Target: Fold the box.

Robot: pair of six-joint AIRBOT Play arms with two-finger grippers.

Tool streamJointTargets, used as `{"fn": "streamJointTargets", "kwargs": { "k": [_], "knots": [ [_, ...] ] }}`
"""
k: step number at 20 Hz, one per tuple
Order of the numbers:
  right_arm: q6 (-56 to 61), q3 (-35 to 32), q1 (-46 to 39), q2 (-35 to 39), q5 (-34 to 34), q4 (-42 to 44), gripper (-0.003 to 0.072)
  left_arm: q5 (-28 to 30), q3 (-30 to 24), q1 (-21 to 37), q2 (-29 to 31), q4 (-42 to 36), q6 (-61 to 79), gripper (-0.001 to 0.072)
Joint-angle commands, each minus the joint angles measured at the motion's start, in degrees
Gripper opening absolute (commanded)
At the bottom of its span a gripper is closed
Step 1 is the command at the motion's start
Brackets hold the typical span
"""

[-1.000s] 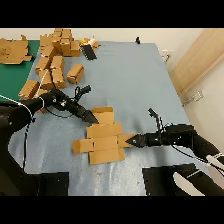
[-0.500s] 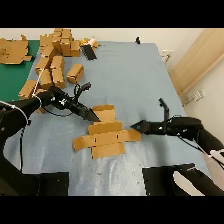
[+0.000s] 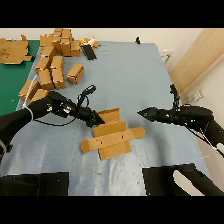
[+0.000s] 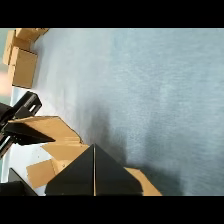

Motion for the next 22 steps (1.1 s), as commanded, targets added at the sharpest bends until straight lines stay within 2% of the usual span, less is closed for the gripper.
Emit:
{"fn": "streamJointTargets", "kwargs": {
  "k": [1,4,7,11,16,22],
  "knots": [
    [0.13,0.42,-0.13,0.0,-0.2,0.02,0.0009,5.16,-1.49,-2.84,6.54,-0.07,6.43,0.0008],
    [0.15,0.33,-0.11,-0.07,0.07,0.02,0.0009,4.76,-1.49,-5.51,10.08,1.07,8.92,0.0009],
    [0.13,0.31,-0.11,-0.07,0.04,0.04,0.0009,5.92,-2.54,-7.76,10.27,5.68,9.14,0.0009],
    [0.15,0.31,0.35,-0.07,0.07,0.04,0.0009,11.76,-6.05,-8.63,10.27,5.35,12.94,0.0008],
    [0.15,0.31,0.42,-0.07,0.22,0.04,0.0009,11.32,-6.82,-8.63,10.27,4.85,16.04,0.0009],
    [0.2,0.31,0.42,-0.07,0.81,0.09,0.0009,12.41,-10.64,-8.61,10.27,2.51,20.92,0.0008]
  ]
}}
